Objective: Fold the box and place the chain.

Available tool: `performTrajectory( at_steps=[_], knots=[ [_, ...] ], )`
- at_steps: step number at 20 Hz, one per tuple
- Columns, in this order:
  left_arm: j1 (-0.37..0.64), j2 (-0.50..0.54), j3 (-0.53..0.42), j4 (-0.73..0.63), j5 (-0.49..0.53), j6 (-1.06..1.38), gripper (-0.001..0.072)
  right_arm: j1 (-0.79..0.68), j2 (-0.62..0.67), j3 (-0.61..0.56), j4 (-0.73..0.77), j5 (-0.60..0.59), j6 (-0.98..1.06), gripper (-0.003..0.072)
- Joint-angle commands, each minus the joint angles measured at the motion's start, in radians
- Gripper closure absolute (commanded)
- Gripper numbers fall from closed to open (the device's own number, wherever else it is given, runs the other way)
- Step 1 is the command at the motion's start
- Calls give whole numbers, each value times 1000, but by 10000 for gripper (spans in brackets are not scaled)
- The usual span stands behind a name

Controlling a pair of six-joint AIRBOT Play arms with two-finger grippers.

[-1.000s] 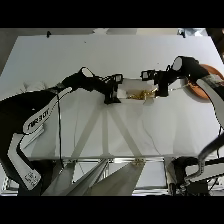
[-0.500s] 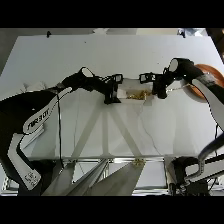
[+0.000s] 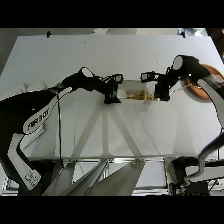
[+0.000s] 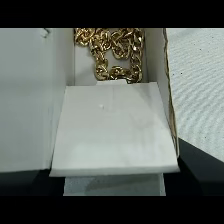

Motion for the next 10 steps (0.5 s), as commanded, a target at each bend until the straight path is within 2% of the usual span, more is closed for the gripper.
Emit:
performTrajectory(
  at_steps=[1, 5, 8, 10],
  knots=[
    [1, 0, 1, 0, 0, 0, 388, 0, 77, 2, 152, 7, 95, 669],
    [1, 0, 1, 0, 0, 0, 388, 5, 116, 2, 342, 4, 93, 669],
    [1, 0, 1, 0, 0, 0, 388, 63, 119, 2, 385, -32, 93, 669],
    [1, 0, 1, 0, 0, 0, 388, 135, 119, 2, 387, -113, 93, 669]
  ],
)
